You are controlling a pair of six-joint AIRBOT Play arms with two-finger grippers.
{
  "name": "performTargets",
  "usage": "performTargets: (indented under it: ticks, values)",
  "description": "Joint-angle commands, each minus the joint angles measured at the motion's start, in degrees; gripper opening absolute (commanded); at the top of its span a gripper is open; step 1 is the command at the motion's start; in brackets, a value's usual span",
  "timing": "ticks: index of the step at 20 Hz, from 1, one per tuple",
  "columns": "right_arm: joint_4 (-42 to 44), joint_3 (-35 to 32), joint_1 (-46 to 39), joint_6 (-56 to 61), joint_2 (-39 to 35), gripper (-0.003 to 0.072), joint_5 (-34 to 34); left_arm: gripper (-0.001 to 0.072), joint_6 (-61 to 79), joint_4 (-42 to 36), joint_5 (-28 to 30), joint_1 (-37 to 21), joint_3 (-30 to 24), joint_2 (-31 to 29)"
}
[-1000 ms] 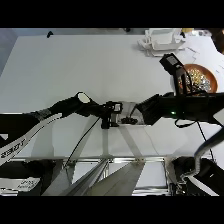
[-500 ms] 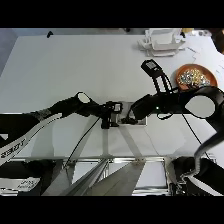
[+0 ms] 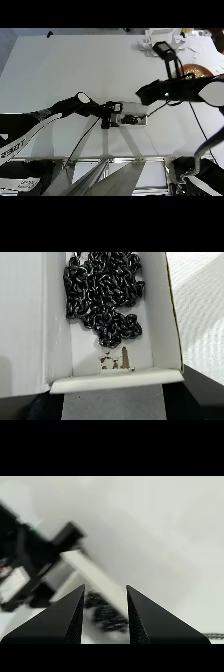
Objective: Fold the box and place the chain.
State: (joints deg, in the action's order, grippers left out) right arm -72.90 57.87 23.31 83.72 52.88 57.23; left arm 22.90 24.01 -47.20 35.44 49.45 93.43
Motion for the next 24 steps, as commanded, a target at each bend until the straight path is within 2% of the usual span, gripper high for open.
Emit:
performTargets:
  ticks: [1, 5, 6, 7, 8, 14, 21, 24]
  values:
    - [-9.4, 1.2, -9.6, 0.9, 2.3, 0.0296, 1.6, 0.0044, 0.0, 0.0, 0.0, 0.0, 0.0, 0.0]
    - [-11.1, -1.4, -20.0, 2.2, 11.1, 0.0299, 3.6, 0.0044, 0.0, 0.0, 0.0, 0.0, 0.0, 0.0]
    - [-11.1, -2.6, -21.4, 3.1, 13.6, 0.0318, 3.9, 0.0044, 0.0, 0.0, 0.0, 0.0, 0.0, 0.0]
    - [-11.1, -3.5, -22.2, 3.7, 16.0, 0.0387, 3.9, 0.0044, 0.0, 0.0, 0.0, 0.0, 0.0, 0.0]
    - [-11.1, -4.0, -22.4, 3.7, 18.5, 0.0423, 3.9, 0.0044, 0.0, 0.0, 0.0, 0.0, 0.0, 0.0]
    - [-11.6, -4.2, -20.5, 3.7, 27.3, 0.0413, 5.2, 0.0044, 0.0, 0.0, 0.0, 0.0, 0.0, 0.0]
    - [-12.2, -5.7, -20.5, 3.4, 28.3, 0.0406, 2.1, 0.0044, 0.0, 0.0, 0.0, 0.0, 0.0, 0.0]
    - [-12.2, -5.7, -20.5, 3.4, 29.4, 0.0315, 1.7, 0.0044, 0.0, 0.0, 0.0, 0.0, 0.0, 0.0]
